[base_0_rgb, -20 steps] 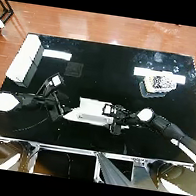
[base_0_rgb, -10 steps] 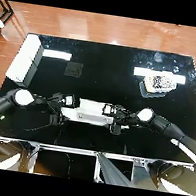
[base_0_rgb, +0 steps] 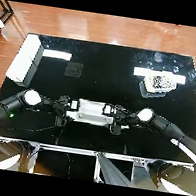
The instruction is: Fold the box and place the chain.
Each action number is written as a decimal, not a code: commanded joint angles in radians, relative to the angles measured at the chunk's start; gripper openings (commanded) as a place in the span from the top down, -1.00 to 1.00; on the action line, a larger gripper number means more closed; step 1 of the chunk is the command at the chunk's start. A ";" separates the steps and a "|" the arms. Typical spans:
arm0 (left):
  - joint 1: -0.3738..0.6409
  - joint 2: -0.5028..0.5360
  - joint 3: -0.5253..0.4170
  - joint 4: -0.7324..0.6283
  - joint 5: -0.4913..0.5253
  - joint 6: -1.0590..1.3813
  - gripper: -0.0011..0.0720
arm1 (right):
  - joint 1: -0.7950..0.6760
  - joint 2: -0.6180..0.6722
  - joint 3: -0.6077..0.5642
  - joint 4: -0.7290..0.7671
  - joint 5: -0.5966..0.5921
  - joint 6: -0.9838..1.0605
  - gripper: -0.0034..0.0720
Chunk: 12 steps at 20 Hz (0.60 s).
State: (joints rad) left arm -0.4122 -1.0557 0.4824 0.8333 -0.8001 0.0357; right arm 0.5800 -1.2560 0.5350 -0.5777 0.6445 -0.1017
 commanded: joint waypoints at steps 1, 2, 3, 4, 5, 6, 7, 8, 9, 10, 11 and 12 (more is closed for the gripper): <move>-0.004 -0.005 0.001 -0.031 -0.011 0.010 -0.35 | 0.001 0.000 0.001 0.000 0.000 0.000 0.09; -0.004 -0.005 0.002 -0.031 -0.011 0.010 -0.25 | 0.001 0.000 0.001 0.000 0.000 0.000 0.09; -0.004 -0.005 0.001 -0.031 -0.013 0.011 -0.21 | 0.001 0.000 0.001 0.000 0.000 0.000 0.09; -0.004 -0.005 0.001 -0.031 -0.013 0.011 -0.21 | 0.001 0.000 0.001 0.000 0.000 0.000 0.09; -0.004 -0.005 0.001 -0.031 -0.007 0.011 -0.21 | 0.001 0.000 0.001 0.000 0.000 0.000 0.09; -0.005 -0.005 0.001 -0.032 0.008 0.011 -0.18 | 0.001 0.000 0.001 0.000 0.000 0.000 0.09; -0.005 -0.005 0.001 -0.033 0.021 0.011 -0.11 | 0.001 0.000 0.001 0.000 0.000 0.000 0.09; -0.004 -0.005 0.001 -0.040 0.034 0.011 -0.05 | 0.001 0.000 0.001 0.000 0.000 0.000 0.09; -0.004 -0.005 0.001 -0.049 0.037 0.013 -0.05 | 0.001 0.000 0.001 0.000 0.000 0.000 0.09; -0.004 -0.005 0.001 -0.056 0.039 0.019 -0.01 | 0.001 0.000 0.001 0.000 0.000 0.000 0.09; -0.005 -0.005 0.001 -0.058 0.042 0.024 0.00 | 0.001 0.000 0.001 0.000 0.000 0.000 0.09; -0.004 -0.005 0.001 -0.058 0.042 0.025 0.00 | 0.001 0.000 0.001 0.000 0.000 0.000 0.09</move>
